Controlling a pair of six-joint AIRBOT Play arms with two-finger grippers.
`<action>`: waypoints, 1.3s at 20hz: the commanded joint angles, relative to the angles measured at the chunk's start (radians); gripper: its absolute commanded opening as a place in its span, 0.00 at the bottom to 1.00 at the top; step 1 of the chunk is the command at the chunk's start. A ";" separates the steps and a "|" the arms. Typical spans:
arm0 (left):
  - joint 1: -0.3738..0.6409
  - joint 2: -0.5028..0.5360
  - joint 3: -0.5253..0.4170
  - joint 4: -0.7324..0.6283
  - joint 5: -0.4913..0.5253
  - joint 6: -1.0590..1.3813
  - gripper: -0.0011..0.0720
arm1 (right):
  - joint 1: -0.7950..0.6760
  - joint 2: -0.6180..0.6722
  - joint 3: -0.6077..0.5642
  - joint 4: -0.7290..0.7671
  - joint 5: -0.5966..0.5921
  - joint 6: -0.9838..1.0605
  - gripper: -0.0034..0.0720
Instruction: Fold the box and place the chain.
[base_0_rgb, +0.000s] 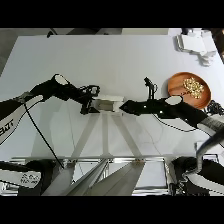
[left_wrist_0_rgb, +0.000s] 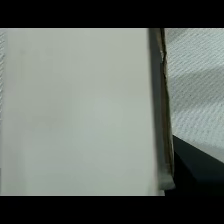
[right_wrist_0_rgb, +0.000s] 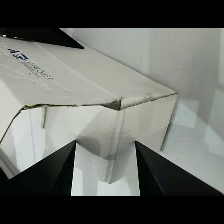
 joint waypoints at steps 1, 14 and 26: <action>-0.001 0.000 0.000 0.000 0.000 0.000 0.61 | 0.051 0.000 0.009 -0.002 -0.110 0.002 0.62; -0.001 0.000 0.000 0.000 0.000 0.000 0.61 | 0.146 -0.020 0.129 -0.649 -0.215 0.534 0.67; -0.001 0.000 0.000 0.000 0.000 0.000 0.61 | 0.222 -0.148 0.343 -0.875 0.004 0.714 0.99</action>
